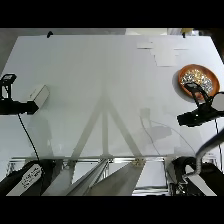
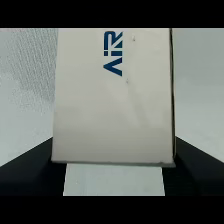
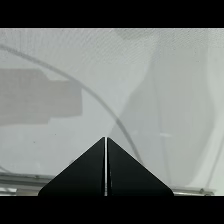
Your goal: Fold the box and place the chain.
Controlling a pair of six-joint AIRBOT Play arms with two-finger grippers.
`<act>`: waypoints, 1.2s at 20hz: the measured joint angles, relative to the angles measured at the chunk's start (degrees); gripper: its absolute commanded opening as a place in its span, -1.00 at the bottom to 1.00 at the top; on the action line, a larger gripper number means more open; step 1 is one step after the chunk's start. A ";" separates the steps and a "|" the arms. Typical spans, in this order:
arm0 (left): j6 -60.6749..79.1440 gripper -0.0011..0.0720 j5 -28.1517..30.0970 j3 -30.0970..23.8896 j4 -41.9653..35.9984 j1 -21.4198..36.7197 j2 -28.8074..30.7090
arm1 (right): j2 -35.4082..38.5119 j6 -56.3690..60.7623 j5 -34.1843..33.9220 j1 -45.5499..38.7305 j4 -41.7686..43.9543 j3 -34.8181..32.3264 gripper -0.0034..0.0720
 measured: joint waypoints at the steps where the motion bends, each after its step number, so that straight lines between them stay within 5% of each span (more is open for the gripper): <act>1: -0.20 0.65 -0.42 0.00 0.37 0.02 -0.17 | 0.00 0.00 0.00 0.00 -0.02 0.00 -0.86; 2: -0.22 0.95 -1.49 -0.02 0.92 0.07 -0.31 | 0.00 0.00 0.00 0.00 0.00 0.00 -0.86; 10: -0.42 0.92 -6.91 -0.02 2.75 0.04 1.49 | 0.00 0.00 0.00 0.00 -0.02 0.00 -0.86; 19: -0.46 0.91 -8.22 -0.02 3.78 -0.35 16.44 | 0.00 0.00 0.00 0.00 0.00 0.00 -0.86; 24: -0.46 0.91 -7.82 -0.02 3.80 -2.54 19.19 | 0.00 0.00 -0.02 0.00 -0.02 0.00 -0.86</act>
